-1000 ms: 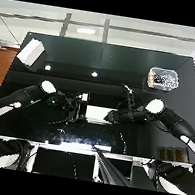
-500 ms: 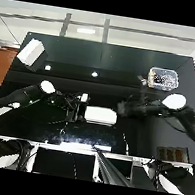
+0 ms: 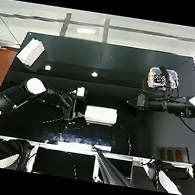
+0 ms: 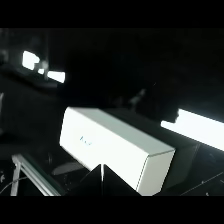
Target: Fold the box and place the chain.
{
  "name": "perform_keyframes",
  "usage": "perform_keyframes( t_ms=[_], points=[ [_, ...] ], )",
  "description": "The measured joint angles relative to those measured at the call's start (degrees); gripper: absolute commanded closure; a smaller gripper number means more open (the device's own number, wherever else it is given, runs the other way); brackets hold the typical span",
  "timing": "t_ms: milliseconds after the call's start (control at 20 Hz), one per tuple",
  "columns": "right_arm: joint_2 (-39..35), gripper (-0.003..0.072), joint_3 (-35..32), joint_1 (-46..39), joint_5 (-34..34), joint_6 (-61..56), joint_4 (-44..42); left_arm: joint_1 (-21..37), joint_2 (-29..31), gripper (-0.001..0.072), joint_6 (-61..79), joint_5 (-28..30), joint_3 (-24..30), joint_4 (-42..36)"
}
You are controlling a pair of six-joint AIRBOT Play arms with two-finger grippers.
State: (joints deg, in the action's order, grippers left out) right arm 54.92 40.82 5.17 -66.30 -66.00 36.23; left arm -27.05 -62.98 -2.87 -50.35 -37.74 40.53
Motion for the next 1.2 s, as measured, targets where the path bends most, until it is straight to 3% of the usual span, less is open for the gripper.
perform_keyframes(
  t_ms=[200,450,1200],
  points=[
    [-0.2,0.0656,0.0,-0.6,0.2,0.0,0.4,-5.4,-0.4,-0.0005,-2.4,3.8,-1.4,0.4],
    [-0.2,0.0656,0.0,-0.7,0.8,0.0,0.9,-10.6,-6.5,-0.0005,-3.2,8.2,-4.1,-0.3],
    [-0.2,0.0656,0.0,-0.7,1.0,0.0,3.3,-12.3,-12.5,-0.0005,-3.5,8.8,-6.6,-3.7]
  ],
)
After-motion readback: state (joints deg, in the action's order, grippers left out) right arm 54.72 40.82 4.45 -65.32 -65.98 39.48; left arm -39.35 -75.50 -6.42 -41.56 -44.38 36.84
